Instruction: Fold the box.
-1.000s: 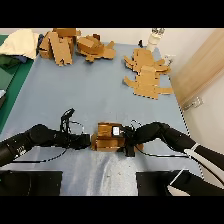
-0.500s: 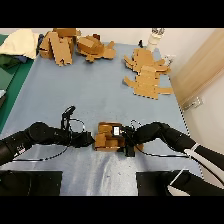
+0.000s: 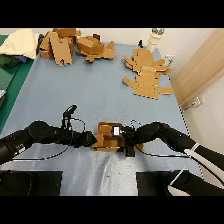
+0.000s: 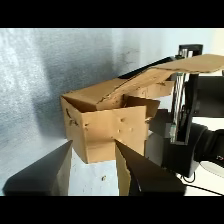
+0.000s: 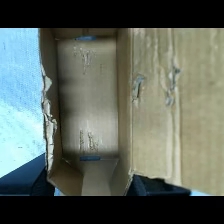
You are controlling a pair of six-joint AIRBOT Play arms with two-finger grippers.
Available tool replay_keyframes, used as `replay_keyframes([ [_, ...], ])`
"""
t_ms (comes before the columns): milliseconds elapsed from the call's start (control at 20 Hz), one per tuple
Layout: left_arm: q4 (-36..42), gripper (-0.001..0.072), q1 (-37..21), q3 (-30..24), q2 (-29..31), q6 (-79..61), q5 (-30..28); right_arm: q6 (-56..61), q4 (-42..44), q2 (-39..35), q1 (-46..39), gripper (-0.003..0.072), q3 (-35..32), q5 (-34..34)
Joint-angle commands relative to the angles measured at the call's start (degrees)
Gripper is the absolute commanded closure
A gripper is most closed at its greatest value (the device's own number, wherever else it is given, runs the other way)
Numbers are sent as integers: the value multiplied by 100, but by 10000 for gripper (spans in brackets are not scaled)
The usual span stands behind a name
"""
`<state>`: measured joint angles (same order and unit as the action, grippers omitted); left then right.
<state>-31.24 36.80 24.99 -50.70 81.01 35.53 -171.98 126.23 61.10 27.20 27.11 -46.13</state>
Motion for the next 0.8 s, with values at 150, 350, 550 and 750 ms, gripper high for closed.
replay_keyframes([
  [150,-44,284,4,70,-223,140,131,4,0,2,7,163,2,0],
  [350,-81,286,319,474,-579,157,286,4,0,2,7,163,2,-2],
  [550,-1217,287,791,1051,-1126,1237,442,4,0,2,7,163,2,-2],
  [750,-2308,364,1045,1644,-1567,2037,787,2,0,2,7,163,2,-4],
])
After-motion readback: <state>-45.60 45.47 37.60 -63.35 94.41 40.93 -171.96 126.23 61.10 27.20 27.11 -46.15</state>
